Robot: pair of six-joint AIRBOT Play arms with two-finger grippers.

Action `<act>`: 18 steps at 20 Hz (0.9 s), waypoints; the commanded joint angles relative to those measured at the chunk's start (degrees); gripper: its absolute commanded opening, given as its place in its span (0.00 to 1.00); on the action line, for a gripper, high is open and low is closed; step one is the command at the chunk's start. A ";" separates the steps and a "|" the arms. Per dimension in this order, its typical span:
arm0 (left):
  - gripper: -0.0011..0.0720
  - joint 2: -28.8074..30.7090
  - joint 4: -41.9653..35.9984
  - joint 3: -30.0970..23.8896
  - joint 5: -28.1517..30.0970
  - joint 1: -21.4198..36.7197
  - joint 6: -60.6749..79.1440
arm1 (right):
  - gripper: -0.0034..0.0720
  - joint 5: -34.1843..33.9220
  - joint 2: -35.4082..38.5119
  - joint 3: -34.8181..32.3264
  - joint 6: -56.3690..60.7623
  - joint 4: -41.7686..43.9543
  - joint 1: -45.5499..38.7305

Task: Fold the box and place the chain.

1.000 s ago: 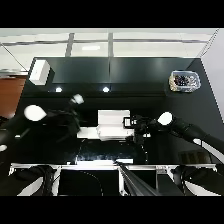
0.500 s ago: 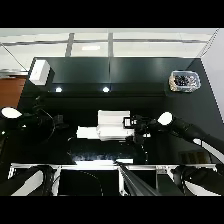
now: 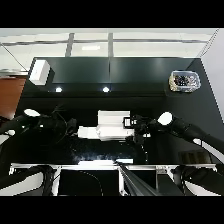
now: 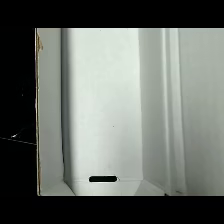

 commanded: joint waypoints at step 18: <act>0.96 4.46 0.81 8.66 -1.46 -17.09 3.52 | 0.27 0.02 0.00 0.00 0.02 0.00 0.04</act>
